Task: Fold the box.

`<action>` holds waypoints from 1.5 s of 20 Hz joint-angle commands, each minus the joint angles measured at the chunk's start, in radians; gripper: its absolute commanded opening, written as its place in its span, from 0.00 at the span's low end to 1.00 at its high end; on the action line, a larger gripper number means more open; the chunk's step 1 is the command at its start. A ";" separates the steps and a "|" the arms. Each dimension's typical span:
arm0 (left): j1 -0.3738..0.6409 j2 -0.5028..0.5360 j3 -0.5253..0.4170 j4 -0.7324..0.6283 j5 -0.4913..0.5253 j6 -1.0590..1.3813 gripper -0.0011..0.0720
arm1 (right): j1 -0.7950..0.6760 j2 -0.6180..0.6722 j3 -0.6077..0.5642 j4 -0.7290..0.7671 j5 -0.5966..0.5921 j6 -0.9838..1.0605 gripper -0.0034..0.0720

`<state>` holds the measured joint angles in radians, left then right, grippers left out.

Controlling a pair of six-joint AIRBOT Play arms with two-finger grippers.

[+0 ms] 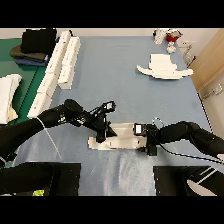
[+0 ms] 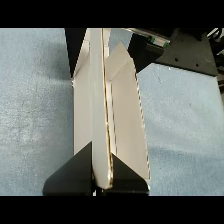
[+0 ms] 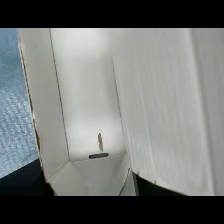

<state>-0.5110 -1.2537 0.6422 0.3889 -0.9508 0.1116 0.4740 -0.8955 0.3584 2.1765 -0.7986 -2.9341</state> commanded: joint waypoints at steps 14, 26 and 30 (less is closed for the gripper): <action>0.000 0.000 0.000 0.000 0.000 0.000 0.03 | 0.002 -0.021 -0.002 0.012 0.004 -0.037 0.66; 0.000 0.000 0.000 0.000 0.000 0.000 0.03 | 0.002 -0.019 0.000 0.011 0.004 -0.037 0.66; 0.000 0.000 0.000 -0.001 0.000 0.000 0.03 | 0.002 -0.019 0.000 0.011 0.004 -0.037 0.66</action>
